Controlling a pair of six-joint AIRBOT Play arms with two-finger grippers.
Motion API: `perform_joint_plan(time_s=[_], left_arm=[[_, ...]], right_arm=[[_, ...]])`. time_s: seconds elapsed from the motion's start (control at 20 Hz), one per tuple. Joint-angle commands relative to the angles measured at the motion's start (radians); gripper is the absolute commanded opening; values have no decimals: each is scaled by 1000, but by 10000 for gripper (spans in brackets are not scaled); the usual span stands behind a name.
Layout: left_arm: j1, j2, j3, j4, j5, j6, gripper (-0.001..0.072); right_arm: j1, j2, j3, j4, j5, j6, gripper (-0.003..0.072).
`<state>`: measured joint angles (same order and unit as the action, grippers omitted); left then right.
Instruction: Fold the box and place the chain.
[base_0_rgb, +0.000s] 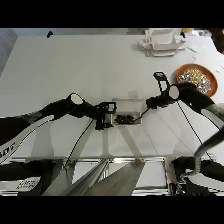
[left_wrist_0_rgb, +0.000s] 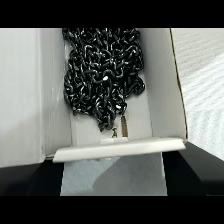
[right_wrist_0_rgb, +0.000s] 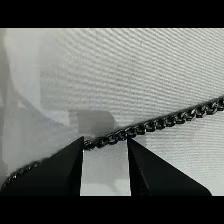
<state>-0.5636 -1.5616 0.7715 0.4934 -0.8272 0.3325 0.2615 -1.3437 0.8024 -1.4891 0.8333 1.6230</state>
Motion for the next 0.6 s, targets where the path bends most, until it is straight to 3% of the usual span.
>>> perform_joint_plan(time_s=[0.0,0.05,0.1,0.15,0.45,0.55], left_arm=[[1,0,1,0,0,0,88],[1,0,1,0,0,0,88],[1,0,1,0,0,0,88],[1,0,1,0,0,0,88],[1,0,1,0,0,0,88],[1,0,1,0,0,0,88]], right_arm=[[1,-36,4,-1,52,-2,258],[1,-38,4,-3,60,-10,196],[1,-34,4,-3,61,-26,60],[1,-24,4,-3,61,-47,16],[1,156,4,-16,75,-98,16],[1,248,4,48,106,-171,16]])
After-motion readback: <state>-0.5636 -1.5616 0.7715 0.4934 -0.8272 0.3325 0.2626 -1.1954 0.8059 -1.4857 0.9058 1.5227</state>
